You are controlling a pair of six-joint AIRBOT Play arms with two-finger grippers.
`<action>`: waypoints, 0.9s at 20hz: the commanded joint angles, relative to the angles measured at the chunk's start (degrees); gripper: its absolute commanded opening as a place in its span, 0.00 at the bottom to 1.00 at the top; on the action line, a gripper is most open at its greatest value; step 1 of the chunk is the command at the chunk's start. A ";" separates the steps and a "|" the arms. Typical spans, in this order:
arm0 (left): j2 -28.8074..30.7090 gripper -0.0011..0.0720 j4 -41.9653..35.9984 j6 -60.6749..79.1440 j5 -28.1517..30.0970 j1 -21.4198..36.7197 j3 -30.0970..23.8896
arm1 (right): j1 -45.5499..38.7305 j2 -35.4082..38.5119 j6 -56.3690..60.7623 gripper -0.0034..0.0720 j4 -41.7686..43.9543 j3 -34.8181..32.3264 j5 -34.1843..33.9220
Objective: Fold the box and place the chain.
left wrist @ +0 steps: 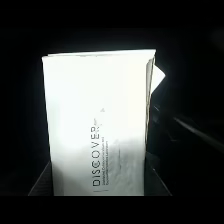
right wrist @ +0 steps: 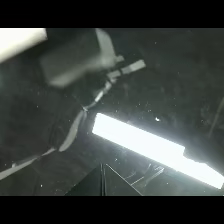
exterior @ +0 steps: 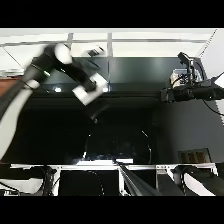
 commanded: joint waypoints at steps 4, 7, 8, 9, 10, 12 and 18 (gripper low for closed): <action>-6.64 0.47 2.12 -11.78 4.24 26.82 16.98 | 0.02 0.04 0.04 0.07 0.04 0.07 -5.14; -14.62 0.47 2.32 -11.72 3.08 34.67 23.21 | 0.00 0.04 0.04 0.07 0.04 0.07 -6.14; -16.79 0.47 2.69 -11.72 3.26 36.41 24.39 | 0.02 0.04 0.04 0.07 0.02 0.07 -6.29; -18.73 0.47 2.62 -11.72 4.02 37.92 25.00 | 0.00 0.04 0.07 0.07 0.04 0.07 -6.32; -20.22 0.47 2.34 -11.72 4.76 38.88 25.07 | 0.00 0.04 0.07 0.07 0.04 0.07 -6.27; -23.19 0.47 -0.59 -8.70 6.69 39.80 25.14 | 0.00 0.04 0.07 0.07 0.04 0.07 -6.34; -28.83 0.57 -1.27 -7.15 11.56 38.18 25.14 | 0.02 0.02 0.48 0.07 0.04 0.07 -6.93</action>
